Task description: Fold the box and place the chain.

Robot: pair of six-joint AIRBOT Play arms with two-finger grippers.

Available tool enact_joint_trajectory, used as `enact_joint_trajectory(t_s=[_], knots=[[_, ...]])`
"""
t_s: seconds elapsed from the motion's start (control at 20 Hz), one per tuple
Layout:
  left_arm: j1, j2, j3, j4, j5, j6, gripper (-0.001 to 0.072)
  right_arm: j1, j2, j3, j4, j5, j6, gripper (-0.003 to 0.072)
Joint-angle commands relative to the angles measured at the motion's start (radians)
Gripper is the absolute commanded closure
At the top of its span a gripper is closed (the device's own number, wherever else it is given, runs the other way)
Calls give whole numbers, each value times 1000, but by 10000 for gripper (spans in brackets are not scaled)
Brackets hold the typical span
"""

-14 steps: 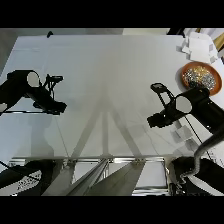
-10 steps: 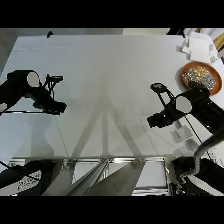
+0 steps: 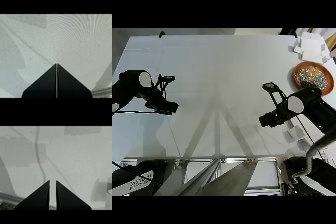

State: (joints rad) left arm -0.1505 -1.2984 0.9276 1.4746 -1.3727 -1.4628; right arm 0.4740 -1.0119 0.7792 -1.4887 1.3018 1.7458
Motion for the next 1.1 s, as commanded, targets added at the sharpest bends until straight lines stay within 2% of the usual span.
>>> enact_joint_trajectory(t_s=[0.0, 0.15, 0.25, 0.3, 0.4, 0.5, 0.7, 0.85, 0.9, 1.0, 1.05], knots=[[0, 1, 0, 0, 0, 0, 699, 1, 1, 0, 9, -11, 1, 609], [0, 1, 0, 0, 0, 0, 699, 1, 1, 0, -26, 1, -40, 610], [0, 1, 0, 0, 0, 0, 699, -13, 1, 0, -154, 44, -61, 675], [0, 1, 0, 0, 0, 0, 699, -51, 1, 1, -224, 82, -39, 677], [0, 1, 0, 0, 0, 0, 699, -185, 1, 1, -298, 133, -45, 677], [0, 1, 0, 0, 0, 0, 699, -363, 1, 3, -349, 123, -72, 677], [0, 1, 0, 0, 0, 0, 699, -694, 1, 6, -431, 5, -158, 673], [0, 1, 0, 0, 0, 0, 699, -853, 1, 10, -555, -95, -182, 672], [0, 1, 0, 0, 0, 0, 699, -893, 1, 10, -578, -143, -192, 651], [0, 1, 0, 0, 0, 0, 699, -972, -2, 11, -584, -248, -260, 380], [-1, 1, 0, 0, 0, 0, 699, -1003, -10, 16, -584, -289, -293, 319]])
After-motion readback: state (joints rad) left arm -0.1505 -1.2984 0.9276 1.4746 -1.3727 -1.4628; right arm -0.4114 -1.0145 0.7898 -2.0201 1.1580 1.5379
